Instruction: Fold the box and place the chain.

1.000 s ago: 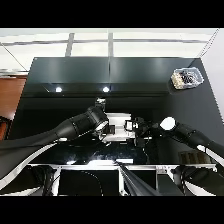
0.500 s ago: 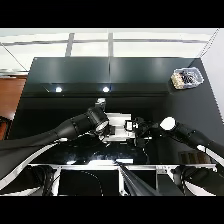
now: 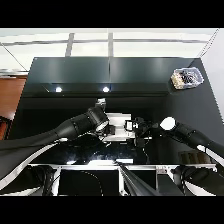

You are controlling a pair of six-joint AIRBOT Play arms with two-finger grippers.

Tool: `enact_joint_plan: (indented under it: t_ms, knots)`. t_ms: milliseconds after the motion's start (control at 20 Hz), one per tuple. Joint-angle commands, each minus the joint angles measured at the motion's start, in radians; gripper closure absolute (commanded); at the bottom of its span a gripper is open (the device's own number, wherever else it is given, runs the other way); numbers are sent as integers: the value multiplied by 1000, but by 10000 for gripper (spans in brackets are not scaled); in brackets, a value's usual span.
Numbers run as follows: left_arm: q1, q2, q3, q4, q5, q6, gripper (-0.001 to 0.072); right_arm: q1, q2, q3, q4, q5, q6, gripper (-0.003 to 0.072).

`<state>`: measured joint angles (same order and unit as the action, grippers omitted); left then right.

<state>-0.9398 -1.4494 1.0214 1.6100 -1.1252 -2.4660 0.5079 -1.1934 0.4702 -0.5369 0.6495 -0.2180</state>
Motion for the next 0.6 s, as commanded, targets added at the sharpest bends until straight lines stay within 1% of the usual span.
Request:
enact_joint_plan:
  t_ms: [0,50,100,200,250,350,400,550]
  knots:
    - [0,-8,1,5,1,0,446,1,-1,0,1,0,0,210]
    - [0,-11,1,4,1,0,449,1,-1,0,1,0,0,210]
    - [0,-13,1,3,1,1,482,1,-1,0,1,0,0,210]
    - [0,-15,1,2,-2,1,492,1,-1,0,1,0,0,210]
    - [0,-15,1,1,-2,1,512,1,-1,0,1,0,0,209]
    - [0,-15,1,-1,-2,1,651,1,-1,0,1,0,0,210]
    - [0,-15,1,-3,-2,1,686,1,-1,0,1,0,0,210]
    - [0,-15,1,-2,-2,1,686,1,-1,0,1,0,0,210]
